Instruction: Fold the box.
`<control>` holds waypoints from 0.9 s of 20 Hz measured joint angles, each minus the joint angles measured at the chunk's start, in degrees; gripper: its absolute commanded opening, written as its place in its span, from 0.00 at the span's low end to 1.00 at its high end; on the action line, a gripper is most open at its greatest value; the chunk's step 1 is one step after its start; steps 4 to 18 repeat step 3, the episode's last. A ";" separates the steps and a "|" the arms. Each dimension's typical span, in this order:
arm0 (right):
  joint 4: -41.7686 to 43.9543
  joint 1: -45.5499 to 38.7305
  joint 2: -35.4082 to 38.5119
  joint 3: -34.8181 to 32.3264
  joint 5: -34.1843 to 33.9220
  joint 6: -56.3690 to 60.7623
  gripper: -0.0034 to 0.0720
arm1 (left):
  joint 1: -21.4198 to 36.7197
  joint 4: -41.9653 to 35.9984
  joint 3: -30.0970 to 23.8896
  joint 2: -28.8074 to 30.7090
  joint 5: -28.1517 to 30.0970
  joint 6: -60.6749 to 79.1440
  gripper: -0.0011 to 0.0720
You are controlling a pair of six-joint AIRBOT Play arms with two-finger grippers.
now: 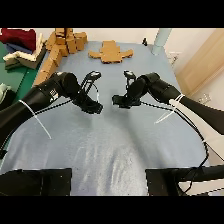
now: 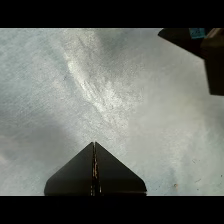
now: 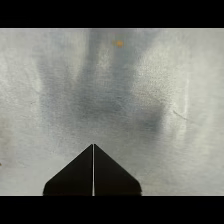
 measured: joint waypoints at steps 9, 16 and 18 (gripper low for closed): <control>0.83 0.00 -0.55 0.39 -0.63 -0.09 0.05 | -0.42 0.02 0.11 -0.35 0.28 -0.20 0.03; 0.83 0.00 -0.55 0.39 -0.63 -0.09 0.05 | -0.42 0.02 0.11 -0.35 0.28 -0.20 0.03; 0.83 0.00 -0.55 0.39 -0.63 -0.09 0.05 | -0.42 0.02 0.11 -0.35 0.28 -0.20 0.03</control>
